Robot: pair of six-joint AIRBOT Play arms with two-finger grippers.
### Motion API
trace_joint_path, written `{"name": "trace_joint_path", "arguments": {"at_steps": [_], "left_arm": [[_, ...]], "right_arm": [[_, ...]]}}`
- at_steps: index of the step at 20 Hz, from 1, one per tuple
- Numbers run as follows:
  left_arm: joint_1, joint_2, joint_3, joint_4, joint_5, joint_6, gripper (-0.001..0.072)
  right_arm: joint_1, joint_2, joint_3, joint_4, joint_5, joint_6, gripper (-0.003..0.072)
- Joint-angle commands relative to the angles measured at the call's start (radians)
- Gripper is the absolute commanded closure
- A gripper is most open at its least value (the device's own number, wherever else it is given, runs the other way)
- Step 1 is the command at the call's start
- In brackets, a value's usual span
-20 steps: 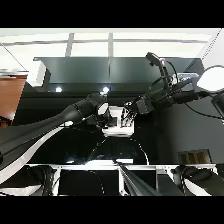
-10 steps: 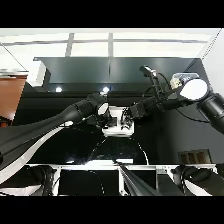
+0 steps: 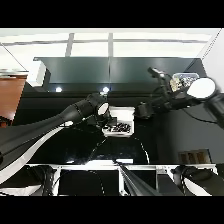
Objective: Fold the box and place the chain.
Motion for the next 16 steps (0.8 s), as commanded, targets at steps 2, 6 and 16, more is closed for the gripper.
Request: {"name": "trace_joint_path", "arguments": {"at_steps": [2, 6, 16], "left_arm": [[0.0, 0.0, 0.0, 0.0, -0.009, 0.0, 0.0682], [-0.001, 0.001, 0.002, 0.002, 0.015, -0.018, 0.0681], [-0.007, 0.167, 0.06, 0.13, -0.008, 0.091, 0.0075]], "right_arm": [[-0.136, 0.131, 0.0, -0.207, 0.135, 0.045, 0.0378], [-0.146, 0.193, 0.0, -0.236, 0.158, 0.062, 0.0378], [-0.146, 0.196, -0.001, -0.241, 0.159, 0.082, 0.0378]]}}
